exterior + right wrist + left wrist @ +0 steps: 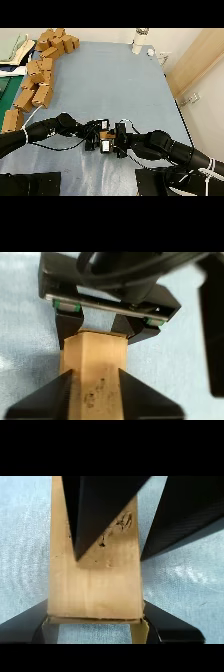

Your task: Fold the box.

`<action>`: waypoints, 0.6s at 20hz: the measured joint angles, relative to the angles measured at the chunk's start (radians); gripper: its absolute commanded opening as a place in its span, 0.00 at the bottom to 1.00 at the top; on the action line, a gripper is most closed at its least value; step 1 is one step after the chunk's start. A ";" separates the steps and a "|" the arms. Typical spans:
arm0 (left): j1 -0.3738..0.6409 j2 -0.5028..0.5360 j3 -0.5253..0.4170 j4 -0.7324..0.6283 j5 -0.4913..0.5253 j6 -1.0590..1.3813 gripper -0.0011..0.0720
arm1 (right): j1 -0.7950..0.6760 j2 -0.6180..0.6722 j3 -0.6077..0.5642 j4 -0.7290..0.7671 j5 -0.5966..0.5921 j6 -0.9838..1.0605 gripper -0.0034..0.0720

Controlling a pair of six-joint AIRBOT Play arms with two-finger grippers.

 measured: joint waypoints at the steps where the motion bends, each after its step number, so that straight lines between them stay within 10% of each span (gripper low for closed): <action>1: 0.000 0.000 0.000 0.000 0.000 0.000 0.63 | 0.006 0.008 0.000 -0.011 -0.004 0.013 0.47; 12: 0.000 0.000 0.000 0.000 -0.002 0.001 0.63 | 0.020 0.049 0.005 -0.141 -0.019 0.093 0.39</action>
